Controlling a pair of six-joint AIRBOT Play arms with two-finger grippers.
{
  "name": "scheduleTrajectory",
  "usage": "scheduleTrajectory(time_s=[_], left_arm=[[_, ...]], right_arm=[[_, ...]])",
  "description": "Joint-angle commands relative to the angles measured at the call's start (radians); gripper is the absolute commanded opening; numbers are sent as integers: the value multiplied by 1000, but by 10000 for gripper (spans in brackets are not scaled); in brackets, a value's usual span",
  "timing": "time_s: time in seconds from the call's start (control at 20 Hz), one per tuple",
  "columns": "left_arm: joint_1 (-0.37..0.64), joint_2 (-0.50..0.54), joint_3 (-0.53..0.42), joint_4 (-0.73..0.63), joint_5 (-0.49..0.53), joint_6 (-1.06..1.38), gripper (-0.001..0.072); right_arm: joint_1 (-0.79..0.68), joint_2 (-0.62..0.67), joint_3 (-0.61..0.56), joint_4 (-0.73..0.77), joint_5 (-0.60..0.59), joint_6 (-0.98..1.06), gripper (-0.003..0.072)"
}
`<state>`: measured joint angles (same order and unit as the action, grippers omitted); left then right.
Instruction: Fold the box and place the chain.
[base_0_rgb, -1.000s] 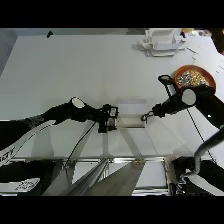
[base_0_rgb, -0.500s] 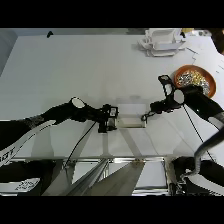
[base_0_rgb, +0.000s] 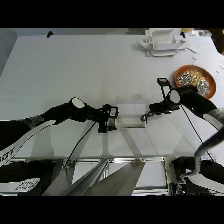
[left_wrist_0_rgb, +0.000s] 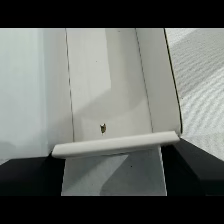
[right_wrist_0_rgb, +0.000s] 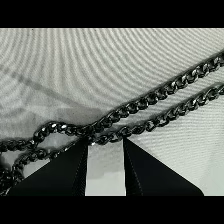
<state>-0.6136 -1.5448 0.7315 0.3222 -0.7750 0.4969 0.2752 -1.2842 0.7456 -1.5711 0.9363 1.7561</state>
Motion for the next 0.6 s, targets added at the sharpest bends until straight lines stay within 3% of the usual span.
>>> scheduleTrajectory(time_s=[0.0,0.15,0.2,0.25,0.3,0.55], left_arm=[[1,0,0,0,0,0,140],[1,0,0,0,0,0,140],[1,0,0,0,0,0,140],[1,0,0,0,0,0,140],[1,0,0,0,0,0,140],[1,0,0,0,0,0,140]], right_arm=[[1,-4,-1,0,-7,2,217],[1,-16,-1,0,-7,3,198],[1,-21,-1,0,-5,2,149],[1,-21,0,0,-6,1,43],[1,-21,0,0,-5,-1,14],[1,55,0,-8,7,-33,13]])
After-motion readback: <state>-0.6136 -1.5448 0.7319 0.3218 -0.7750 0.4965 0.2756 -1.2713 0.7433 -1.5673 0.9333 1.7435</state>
